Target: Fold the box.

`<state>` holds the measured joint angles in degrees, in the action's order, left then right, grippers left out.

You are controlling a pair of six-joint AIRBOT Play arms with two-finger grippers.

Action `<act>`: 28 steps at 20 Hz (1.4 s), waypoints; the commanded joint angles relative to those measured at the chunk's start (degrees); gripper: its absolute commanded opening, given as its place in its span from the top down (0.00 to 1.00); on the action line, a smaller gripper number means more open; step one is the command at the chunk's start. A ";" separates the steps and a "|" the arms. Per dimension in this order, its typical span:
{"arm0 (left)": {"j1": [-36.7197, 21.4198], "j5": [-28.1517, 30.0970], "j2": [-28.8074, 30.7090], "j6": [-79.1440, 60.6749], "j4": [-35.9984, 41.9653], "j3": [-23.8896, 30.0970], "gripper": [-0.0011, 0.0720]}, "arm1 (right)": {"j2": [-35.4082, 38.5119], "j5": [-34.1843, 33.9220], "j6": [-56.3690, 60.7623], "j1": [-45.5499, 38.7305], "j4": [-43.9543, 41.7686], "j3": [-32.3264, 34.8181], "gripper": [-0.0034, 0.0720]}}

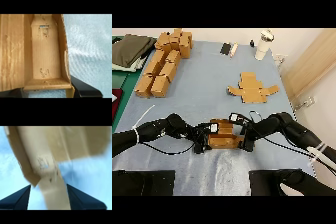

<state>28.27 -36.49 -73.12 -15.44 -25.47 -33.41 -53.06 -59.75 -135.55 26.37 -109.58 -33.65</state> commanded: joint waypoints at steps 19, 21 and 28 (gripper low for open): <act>-0.02 -0.02 -0.04 0.04 0.00 0.00 0.35 | -2.54 17.66 59.06 0.90 -19.21 -5.97 0.95; -0.02 0.02 -0.04 0.04 0.00 0.00 0.35 | -3.26 17.42 59.08 0.90 -19.23 -5.97 0.95; -0.02 0.00 -0.04 0.04 0.00 0.00 0.35 | -6.14 14.60 57.90 0.85 -18.88 -5.97 0.95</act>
<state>28.27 -36.49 -73.12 -15.38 -25.45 -33.41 -57.30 -42.81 -76.58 27.22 -128.81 -39.59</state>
